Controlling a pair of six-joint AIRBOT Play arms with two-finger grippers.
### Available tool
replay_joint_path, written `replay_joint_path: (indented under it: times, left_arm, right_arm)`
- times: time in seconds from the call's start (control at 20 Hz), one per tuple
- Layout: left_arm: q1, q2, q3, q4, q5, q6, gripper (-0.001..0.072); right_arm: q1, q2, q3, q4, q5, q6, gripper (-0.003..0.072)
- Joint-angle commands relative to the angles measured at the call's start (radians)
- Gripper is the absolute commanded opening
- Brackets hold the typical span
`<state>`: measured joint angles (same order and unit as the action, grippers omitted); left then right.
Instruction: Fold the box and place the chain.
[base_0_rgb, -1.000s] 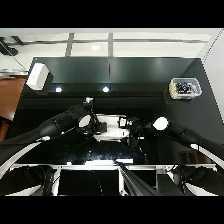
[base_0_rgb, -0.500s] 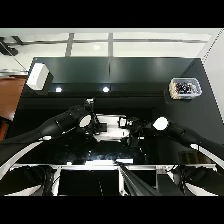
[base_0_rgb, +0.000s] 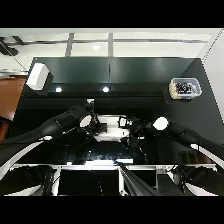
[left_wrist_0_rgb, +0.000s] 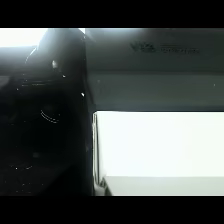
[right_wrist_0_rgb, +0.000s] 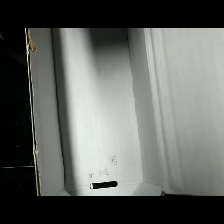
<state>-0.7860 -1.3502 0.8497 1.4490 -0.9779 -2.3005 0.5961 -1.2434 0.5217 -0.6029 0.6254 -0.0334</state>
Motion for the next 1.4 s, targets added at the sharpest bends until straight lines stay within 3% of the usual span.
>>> replay_joint_path:
  times: [0.0, 0.05, 0.1, 0.4, 0.55, 0.6, 0.65, 0.7, 0.8, 0.9, 1.15, 1.25, 1.35]
  left_arm:
    - [0.001, 0.0, 0.0, -0.014, -0.003, 0.001, 0.0223]
    - [0.002, 0.0, 0.0, -0.013, -0.014, 0.001, 0.0411]
    - [0.01, 0.0, 0.0, -0.011, -0.031, 0.001, 0.0516]
    - [0.026, -0.001, 0.0, -0.011, -0.03, 0.001, 0.0517]
    - [0.026, -0.001, 0.0, -0.013, -0.005, 0.001, 0.0474]
    - [0.025, -0.001, 0.0, -0.016, 0.005, 0.002, 0.0424]
    - [0.025, -0.001, 0.0, -0.019, 0.013, 0.013, 0.0296]
    - [0.023, -0.001, 0.0, -0.022, 0.027, 0.035, 0.0224]
    - [0.013, -0.001, 0.0, -0.018, 0.035, 0.049, 0.0205]
    - [0.006, -0.001, 0.0, -0.018, 0.036, 0.05, 0.0058]
    - [0.003, -0.001, 0.0, -0.018, 0.035, 0.05, 0.0026]
    - [0.003, -0.001, 0.0, -0.018, 0.031, 0.05, 0.0026]
    - [0.009, 0.0, 0.0, -0.015, 0.012, 0.054, 0.0026]
  right_arm:
    - [0.0, 0.0, 0.0, 0.0, 0.001, 0.001, 0.0528]
    - [0.0, 0.0, 0.0, 0.0, 0.001, 0.001, 0.0529]
    - [0.0, 0.0, 0.0, 0.0, 0.001, 0.001, 0.0528]
    - [0.0, 0.0, -0.001, 0.0, 0.002, 0.001, 0.0528]
    - [0.0, 0.0, 0.0, 0.0, 0.002, 0.001, 0.0528]
    - [0.0, 0.0, 0.0, 0.0, 0.002, 0.001, 0.0529]
    - [0.0, 0.0, 0.0, 0.0, 0.002, 0.001, 0.0528]
    - [0.0, 0.0, 0.0, 0.0, 0.002, 0.001, 0.0528]
    - [0.0, 0.0, 0.0, 0.0, 0.002, 0.001, 0.0528]
    - [0.0, 0.0, 0.0, 0.0, 0.002, 0.001, 0.0528]
    - [0.0, 0.0, 0.0, 0.0, 0.002, 0.001, 0.0543]
    - [0.0, 0.0, 0.0, 0.0, 0.002, 0.001, 0.0709]
    - [-0.003, 0.015, 0.0, -0.024, 0.008, 0.001, 0.071]
